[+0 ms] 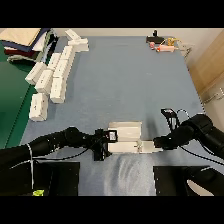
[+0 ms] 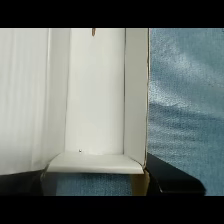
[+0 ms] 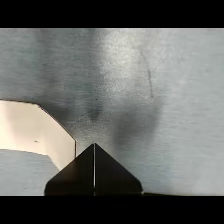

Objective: Fold the box.

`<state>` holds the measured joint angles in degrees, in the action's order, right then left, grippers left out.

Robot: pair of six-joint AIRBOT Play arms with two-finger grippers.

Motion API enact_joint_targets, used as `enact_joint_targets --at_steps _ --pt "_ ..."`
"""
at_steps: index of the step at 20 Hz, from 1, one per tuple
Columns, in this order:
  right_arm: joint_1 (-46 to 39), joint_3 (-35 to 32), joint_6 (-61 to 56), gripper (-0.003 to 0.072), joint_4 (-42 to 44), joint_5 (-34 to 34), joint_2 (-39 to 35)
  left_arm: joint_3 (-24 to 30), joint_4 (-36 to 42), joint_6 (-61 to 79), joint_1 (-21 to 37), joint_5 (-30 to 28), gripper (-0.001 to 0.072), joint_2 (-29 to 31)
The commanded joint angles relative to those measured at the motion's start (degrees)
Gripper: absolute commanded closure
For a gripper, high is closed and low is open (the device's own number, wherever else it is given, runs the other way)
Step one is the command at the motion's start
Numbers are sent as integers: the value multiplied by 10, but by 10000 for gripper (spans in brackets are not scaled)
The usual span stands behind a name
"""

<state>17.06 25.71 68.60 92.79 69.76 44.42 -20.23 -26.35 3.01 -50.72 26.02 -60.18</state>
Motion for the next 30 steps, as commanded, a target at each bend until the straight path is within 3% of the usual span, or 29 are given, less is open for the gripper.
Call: enact_joint_targets --at_steps 1,8,10,16,17,18,26,28,30 --pt "-2 8 6 683 16 10 -20 0 0 0 0 0 189 1" --pt "-2 9 117 681 181 -19 -18 0 0 0 0 0 189 1" --pt "-2 9 119 525 183 -29 -18 0 0 0 0 0 189 1" --pt "-2 10 125 505 191 -29 -20 0 0 0 0 0 189 1" --pt "-2 13 125 377 194 -29 -20 0 0 0 0 0 189 1" --pt "-2 18 125 331 197 -29 -20 0 0 0 0 0 189 1" --pt "0 51 125 331 206 -29 -16 0 0 0 0 0 189 1" --pt "11 51 125 202 210 -29 -9 0 0 0 0 0 189 1" --pt "29 52 125 202 210 -39 4 0 0 0 0 0 189 1"
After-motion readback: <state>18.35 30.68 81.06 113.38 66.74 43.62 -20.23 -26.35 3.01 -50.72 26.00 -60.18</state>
